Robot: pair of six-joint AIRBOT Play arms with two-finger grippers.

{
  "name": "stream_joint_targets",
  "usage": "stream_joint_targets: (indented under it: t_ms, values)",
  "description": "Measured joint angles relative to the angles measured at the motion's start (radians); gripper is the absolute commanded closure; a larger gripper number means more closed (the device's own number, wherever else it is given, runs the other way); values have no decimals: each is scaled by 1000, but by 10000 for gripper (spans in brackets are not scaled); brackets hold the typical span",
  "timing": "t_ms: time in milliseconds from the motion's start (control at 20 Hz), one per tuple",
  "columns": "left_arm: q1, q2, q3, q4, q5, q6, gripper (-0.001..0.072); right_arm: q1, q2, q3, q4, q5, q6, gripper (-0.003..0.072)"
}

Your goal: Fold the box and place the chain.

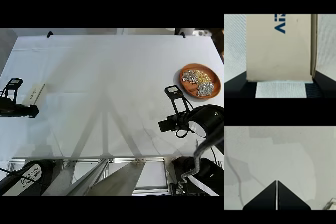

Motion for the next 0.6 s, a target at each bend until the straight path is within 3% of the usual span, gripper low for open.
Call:
stream_joint_targets:
  t_ms: [50,150,600]
  values:
    - [2,3,0,5,14,0,124,0,0,0,0,0,0,675]
    - [4,21,0,8,31,0,-3,0,0,0,0,0,0,675]
    - [6,201,0,12,55,-2,1,0,0,0,0,0,0,675]
